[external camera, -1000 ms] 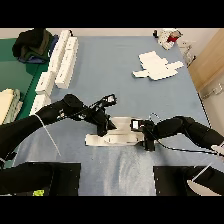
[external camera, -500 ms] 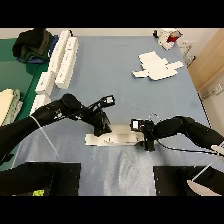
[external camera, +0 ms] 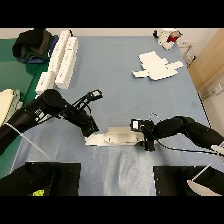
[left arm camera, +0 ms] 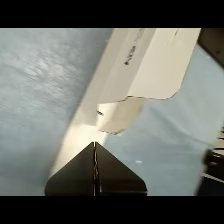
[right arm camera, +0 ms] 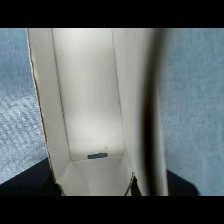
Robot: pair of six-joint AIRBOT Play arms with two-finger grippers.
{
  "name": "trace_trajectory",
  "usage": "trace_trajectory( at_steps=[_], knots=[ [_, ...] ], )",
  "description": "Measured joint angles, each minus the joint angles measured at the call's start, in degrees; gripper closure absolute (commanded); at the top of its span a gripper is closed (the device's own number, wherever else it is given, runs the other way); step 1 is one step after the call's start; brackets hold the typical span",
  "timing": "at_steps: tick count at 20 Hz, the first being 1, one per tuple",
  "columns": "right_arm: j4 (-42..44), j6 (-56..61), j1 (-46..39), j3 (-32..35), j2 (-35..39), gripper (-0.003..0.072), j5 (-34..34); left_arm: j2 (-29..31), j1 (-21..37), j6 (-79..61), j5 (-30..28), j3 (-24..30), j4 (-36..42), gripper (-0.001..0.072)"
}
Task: Fold the box.
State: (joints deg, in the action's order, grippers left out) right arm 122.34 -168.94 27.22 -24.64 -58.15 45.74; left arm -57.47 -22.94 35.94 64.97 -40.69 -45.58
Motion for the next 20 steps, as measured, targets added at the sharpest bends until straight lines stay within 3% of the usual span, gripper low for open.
trace_trajectory(
  at_steps=[4, 7, 13, 20],
  knots=[
    [0.0, 0.0, 0.0, 0.0, 0.0, 0.0222, 0.0, -1.7, -6.2, 9.1, 3.1, 0.0, 4.7, 0.0697],
    [0.0, 0.0, 0.0, 0.0, 0.0, 0.0222, 0.0, -4.3, -9.8, 13.2, 0.7, 0.0, 10.3, 0.0697],
    [0.0, 0.0, 0.0, 0.0, 0.0, 0.0222, 0.0, -7.4, -7.4, 15.8, -7.8, 0.0, 19.9, 0.0698],
    [0.0, 0.0, 0.0, 0.0, 0.0, 0.0222, 0.0, -12.0, -5.8, 18.6, -16.8, 0.0, 21.8, 0.0697]
  ],
)
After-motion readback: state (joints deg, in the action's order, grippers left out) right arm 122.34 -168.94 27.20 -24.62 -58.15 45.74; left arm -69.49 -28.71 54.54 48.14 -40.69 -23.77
